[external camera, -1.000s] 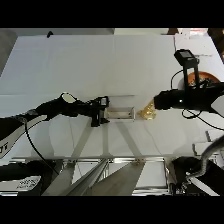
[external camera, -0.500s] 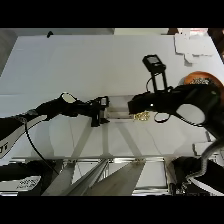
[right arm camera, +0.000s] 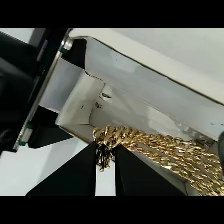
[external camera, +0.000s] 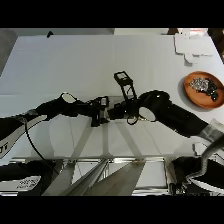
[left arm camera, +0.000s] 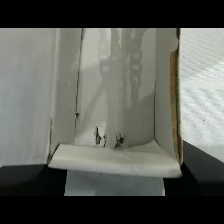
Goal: Fold the box and place the chain.
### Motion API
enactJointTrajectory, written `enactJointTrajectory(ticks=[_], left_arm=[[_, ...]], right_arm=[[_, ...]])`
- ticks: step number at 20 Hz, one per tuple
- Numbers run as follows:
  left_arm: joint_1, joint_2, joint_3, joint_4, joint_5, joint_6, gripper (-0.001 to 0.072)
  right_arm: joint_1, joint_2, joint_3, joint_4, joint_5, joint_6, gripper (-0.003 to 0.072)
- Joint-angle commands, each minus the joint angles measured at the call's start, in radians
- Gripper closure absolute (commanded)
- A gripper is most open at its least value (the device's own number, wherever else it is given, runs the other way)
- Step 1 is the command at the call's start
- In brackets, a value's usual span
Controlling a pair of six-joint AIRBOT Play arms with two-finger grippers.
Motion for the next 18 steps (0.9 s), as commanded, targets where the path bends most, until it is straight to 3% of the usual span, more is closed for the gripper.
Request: enactJointTrajectory(ticks=[1, 2, 3, 8, 13, 18], left_arm=[[0.0, 0.001, 0.0, 0.0, 0.0, 0.0, 0.0425], [0.0, 0.001, 0.0, 0.0, 0.0, 0.0, 0.0425], [0.0, 0.001, 0.0, 0.0, 0.0, 0.0, 0.0425], [0.0, 0.001, 0.0, 0.0, 0.0, 0.0, 0.0425], [0.0, 0.001, 0.0, 0.0, 0.0, 0.0, 0.0425], [0.0, 0.001, 0.0, 0.0, 0.0, 0.0, 0.0425]], right_arm=[[0.008, -0.065, 0.0, 0.006, -0.016, 0.003, 0.0592], [0.008, -0.064, 0.0, 0.006, -0.017, 0.002, 0.0432], [0.008, -0.061, 0.001, 0.006, -0.014, 0.002, 0.0398], [0.006, 0.016, 0.001, -0.089, 0.046, -0.002, 0.0359], [0.006, 0.197, 0.001, -0.37, 0.275, -0.093, 0.0346], [-0.074, 0.307, 0.001, -0.385, 0.429, -0.316, 0.0327]])
